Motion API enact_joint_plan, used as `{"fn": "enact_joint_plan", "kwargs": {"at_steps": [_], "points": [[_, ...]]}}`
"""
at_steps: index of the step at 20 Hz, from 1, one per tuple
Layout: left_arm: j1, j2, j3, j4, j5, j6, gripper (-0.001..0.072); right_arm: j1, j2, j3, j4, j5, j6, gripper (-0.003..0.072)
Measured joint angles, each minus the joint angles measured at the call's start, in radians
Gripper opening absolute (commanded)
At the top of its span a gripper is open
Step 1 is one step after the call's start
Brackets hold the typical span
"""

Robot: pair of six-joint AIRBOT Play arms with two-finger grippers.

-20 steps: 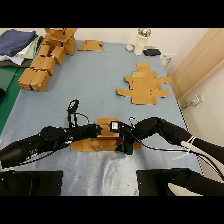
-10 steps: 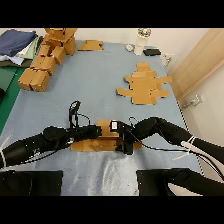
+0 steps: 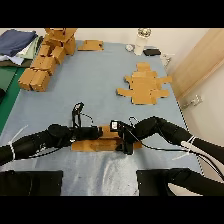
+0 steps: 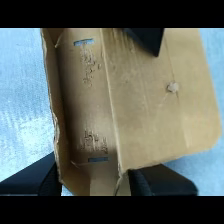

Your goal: Fold the box.

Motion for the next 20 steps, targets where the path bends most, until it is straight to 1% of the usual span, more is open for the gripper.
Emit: {"fn": "enact_joint_plan", "kwargs": {"at_steps": [4,8,12,14,16,20], "points": [[0.058,-0.006,0.001,0.035,-0.065,0.000,0.0008,0.000,0.000,0.000,0.000,-0.002,0.000,0.0468],[0.087,-0.008,0.001,0.056,-0.098,0.000,0.0009,-0.001,0.000,0.000,0.000,-0.002,0.000,0.0470],[0.126,0.013,0.002,0.060,-0.190,0.071,0.0008,-0.001,0.000,0.000,0.000,-0.003,0.000,0.0470],[0.136,0.055,0.002,0.061,-0.236,0.124,0.0009,0.000,0.000,0.000,0.000,-0.003,0.000,0.0470],[0.141,0.121,0.002,0.062,-0.269,0.169,0.0008,0.000,0.000,0.000,0.000,-0.003,0.000,0.0470],[0.145,0.295,-0.012,0.079,-0.319,0.206,0.0006,-0.001,0.000,0.000,-0.001,-0.003,0.000,0.0470]]}}
